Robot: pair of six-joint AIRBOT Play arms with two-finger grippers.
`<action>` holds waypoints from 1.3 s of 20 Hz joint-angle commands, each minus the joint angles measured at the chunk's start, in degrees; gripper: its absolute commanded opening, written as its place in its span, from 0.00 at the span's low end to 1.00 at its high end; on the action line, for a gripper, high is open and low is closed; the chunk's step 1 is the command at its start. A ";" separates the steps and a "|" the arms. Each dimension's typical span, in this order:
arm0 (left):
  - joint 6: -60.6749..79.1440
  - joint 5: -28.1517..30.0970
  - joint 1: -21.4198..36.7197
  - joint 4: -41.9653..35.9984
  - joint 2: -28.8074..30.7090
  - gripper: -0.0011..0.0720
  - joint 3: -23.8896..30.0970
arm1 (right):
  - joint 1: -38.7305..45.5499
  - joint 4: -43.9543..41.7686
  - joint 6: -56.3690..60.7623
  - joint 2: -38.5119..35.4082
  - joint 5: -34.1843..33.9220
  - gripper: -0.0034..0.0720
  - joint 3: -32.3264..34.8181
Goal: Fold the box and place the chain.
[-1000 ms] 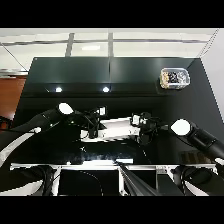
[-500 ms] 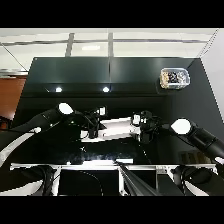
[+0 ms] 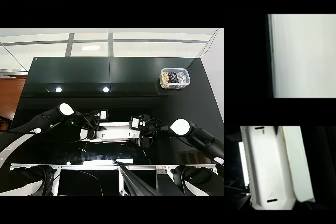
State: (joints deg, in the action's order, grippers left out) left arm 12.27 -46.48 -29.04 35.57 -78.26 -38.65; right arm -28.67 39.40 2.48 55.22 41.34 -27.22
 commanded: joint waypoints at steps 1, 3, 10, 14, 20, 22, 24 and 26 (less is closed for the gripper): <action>0.13 1.64 -1.27 2.51 0.04 0.05 0.02 | -0.44 -1.25 -0.83 1.55 1.09 0.97 0.15; -0.11 1.64 -1.33 1.33 -0.20 0.05 0.02 | -0.50 -3.89 -4.48 3.48 1.31 0.97 0.28; -0.74 1.62 -1.29 0.85 -0.44 0.05 0.02 | -0.46 -8.83 -9.70 8.46 0.70 0.97 0.31; -0.74 1.60 -1.29 0.85 -0.44 0.05 0.02 | 1.03 -8.68 -11.63 9.01 1.11 0.97 1.16; -0.79 1.64 -1.29 0.83 -0.44 0.05 0.02 | 2.01 -8.72 -14.34 11.15 0.96 0.97 1.27; -1.18 1.75 -1.29 0.83 -0.44 0.05 0.02 | 2.01 -8.70 -14.32 12.04 0.55 0.97 1.25; -1.20 1.77 -1.29 0.83 -0.46 0.05 0.02 | 2.01 -8.48 -14.32 12.04 0.42 0.97 1.25; -1.20 1.77 -1.29 0.83 -0.46 0.05 0.02 | 1.99 -8.37 -14.32 12.04 0.42 0.97 1.25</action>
